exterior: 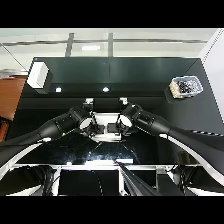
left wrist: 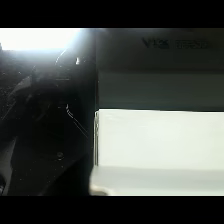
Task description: Fold the box and place the chain.
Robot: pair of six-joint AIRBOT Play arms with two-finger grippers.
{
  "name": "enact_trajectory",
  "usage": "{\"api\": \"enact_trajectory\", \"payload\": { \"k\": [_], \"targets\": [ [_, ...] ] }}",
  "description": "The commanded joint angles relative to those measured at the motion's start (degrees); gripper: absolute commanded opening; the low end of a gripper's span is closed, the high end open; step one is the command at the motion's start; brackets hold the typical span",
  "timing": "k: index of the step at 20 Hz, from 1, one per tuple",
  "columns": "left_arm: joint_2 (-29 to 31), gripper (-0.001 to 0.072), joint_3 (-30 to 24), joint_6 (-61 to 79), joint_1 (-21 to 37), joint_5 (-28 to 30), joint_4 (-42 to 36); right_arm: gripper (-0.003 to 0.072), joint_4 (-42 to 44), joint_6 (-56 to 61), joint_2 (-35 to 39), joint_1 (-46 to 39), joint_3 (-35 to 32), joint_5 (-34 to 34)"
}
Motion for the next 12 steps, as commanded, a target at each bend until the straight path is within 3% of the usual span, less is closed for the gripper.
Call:
{"api": "enact_trajectory", "payload": {
  "k": [1,11,12],
  "targets": [
    [-0.02,0.0031,0.00,0.00,0.02,0.02,0.00,0.0221,0.04,0.00,-0.59,0.02,0.04,0.00],
    [-0.02,0.0031,0.00,0.02,0.02,0.13,0.00,0.0220,0.07,0.26,-0.81,0.22,0.07,-0.68],
    [-0.02,0.0031,0.00,0.00,0.02,0.17,0.00,0.0188,0.09,0.55,-0.81,0.31,0.07,-0.70]
  ]
}}
